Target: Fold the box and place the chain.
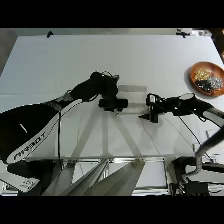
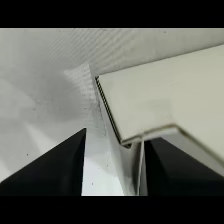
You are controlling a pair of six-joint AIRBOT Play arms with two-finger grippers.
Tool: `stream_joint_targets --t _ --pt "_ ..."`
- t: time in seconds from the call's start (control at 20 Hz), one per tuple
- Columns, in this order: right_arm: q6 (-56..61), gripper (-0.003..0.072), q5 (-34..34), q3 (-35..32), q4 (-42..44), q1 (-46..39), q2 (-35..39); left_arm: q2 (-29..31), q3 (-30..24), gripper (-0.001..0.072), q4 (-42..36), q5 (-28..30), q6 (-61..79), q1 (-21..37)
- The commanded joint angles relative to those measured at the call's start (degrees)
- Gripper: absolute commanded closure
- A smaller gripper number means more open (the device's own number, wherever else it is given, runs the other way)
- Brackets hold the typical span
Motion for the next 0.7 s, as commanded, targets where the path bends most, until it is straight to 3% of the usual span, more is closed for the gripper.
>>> stream_joint_targets --t 0.0,0.25,0.35,0.65 --pt "0.02 0.0248 0.02 0.02 0.02 0.0 0.04 -0.26 0.04 0.0418 1.09 -1.51 -1.27 -0.31" --pt "0.02 0.0248 0.02 0.02 0.02 0.0 0.04 -1.36 0.04 0.0446 1.49 -1.51 -2.14 -0.9" --pt "0.02 0.0248 0.02 0.0 0.02 0.0 0.04 -1.64 0.04 0.0702 1.44 -1.57 -1.01 -1.49" --pt "0.02 0.0248 0.02 0.0 0.02 0.0 0.04 -1.57 0.04 0.0684 1.07 -1.49 -0.79 -1.62"
